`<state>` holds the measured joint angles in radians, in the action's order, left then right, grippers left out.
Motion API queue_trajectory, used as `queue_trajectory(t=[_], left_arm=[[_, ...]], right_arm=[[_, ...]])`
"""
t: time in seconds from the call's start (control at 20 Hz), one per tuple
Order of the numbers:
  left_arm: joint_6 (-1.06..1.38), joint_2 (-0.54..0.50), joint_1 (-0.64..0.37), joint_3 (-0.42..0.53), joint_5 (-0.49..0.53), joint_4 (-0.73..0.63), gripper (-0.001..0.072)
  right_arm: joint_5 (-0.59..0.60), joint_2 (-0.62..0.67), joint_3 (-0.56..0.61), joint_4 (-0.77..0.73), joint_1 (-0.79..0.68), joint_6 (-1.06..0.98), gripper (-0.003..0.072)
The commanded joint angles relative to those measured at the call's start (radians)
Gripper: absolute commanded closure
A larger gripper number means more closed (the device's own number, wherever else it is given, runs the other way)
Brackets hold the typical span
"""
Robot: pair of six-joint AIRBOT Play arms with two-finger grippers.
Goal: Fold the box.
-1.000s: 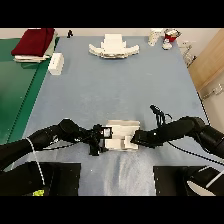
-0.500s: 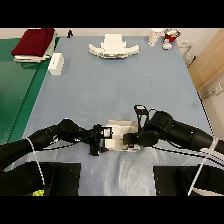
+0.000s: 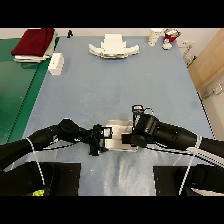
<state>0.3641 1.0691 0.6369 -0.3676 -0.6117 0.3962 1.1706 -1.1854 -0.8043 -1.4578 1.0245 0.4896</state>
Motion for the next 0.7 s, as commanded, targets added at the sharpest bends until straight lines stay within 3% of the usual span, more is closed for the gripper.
queue_trajectory(t=[0.0, 0.4, 0.45, 0.5, 0.55, 0.65], left_arm=[[0.003, 0.0, -0.001, -0.001, 0.001, 0.0, 0.0258], [0.003, 0.0, -0.001, -0.001, 0.001, 0.0, 0.0258], [0.003, 0.0, -0.001, -0.001, 0.001, 0.0, 0.0258], [0.003, 0.0, -0.001, -0.001, 0.001, 0.0, 0.0258], [0.003, 0.0, -0.001, -0.001, 0.001, 0.0, 0.0258], [0.003, 0.0, -0.001, -0.001, 0.001, 0.0, 0.0258]], right_arm=[[-0.01, -0.005, -0.004, 0.002, 0.004, -0.011, 0.0684], [-0.01, -0.005, -0.005, -0.005, 0.004, -0.011, 0.0686], [-0.006, -0.004, -0.007, -0.012, 0.004, -0.011, 0.0595], [0.006, -0.004, -0.011, -0.023, 0.003, -0.011, 0.0376], [0.028, -0.004, -0.018, -0.023, 0.004, -0.01, 0.0225], [0.079, -0.002, -0.034, -0.023, 0.004, 0.008, 0.0222]])
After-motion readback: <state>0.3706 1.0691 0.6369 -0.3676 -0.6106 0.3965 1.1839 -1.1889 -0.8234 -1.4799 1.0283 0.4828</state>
